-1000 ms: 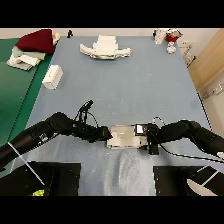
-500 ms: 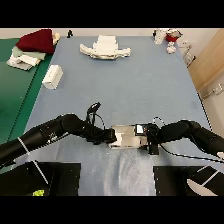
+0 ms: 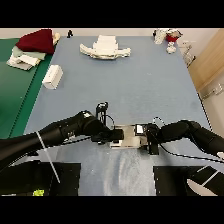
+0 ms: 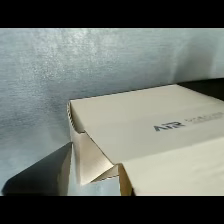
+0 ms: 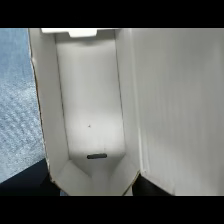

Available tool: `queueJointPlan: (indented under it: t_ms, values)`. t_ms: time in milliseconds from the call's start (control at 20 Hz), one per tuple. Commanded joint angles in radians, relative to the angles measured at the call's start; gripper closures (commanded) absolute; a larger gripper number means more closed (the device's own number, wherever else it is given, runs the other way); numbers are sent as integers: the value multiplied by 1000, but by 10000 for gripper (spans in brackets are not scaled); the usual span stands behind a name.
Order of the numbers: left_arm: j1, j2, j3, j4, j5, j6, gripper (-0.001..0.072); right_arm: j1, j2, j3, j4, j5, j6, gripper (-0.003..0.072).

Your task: Fold the box.

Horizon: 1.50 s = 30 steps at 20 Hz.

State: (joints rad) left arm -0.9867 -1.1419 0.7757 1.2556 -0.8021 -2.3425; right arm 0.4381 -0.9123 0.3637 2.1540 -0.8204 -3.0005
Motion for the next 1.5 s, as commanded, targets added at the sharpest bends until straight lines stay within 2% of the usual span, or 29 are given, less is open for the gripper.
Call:
queueJointPlan:
  t_ms: [0,300,500,550,600,700,1000,1100,1150,1400,1450]
  values:
    - [-63,-71,89,199,-121,-196,310,0,-1,1,0,0,0,156]
    - [-99,-201,194,257,-201,-224,310,0,-1,1,0,0,0,156]
    - [-99,-243,218,262,-249,-225,319,0,-1,1,0,0,0,156]
    - [-99,-243,218,264,-249,-223,512,0,-1,1,0,0,0,155]
    - [-99,-243,218,263,-248,-222,616,0,-1,1,0,0,0,155]
    - [-99,-243,218,263,-252,-228,696,0,-1,1,0,0,0,156]
    - [-99,-243,218,240,-292,-233,690,0,-1,1,0,0,0,155]
    - [-99,-243,218,221,-291,-207,145,0,-1,1,0,0,0,155]
    - [-98,-243,218,221,-290,-211,121,0,-1,1,0,0,0,155]
    - [-98,-243,218,223,-290,-213,132,0,-1,1,0,0,0,156]
    - [-99,-244,218,224,-291,-213,321,0,-1,1,0,0,0,156]
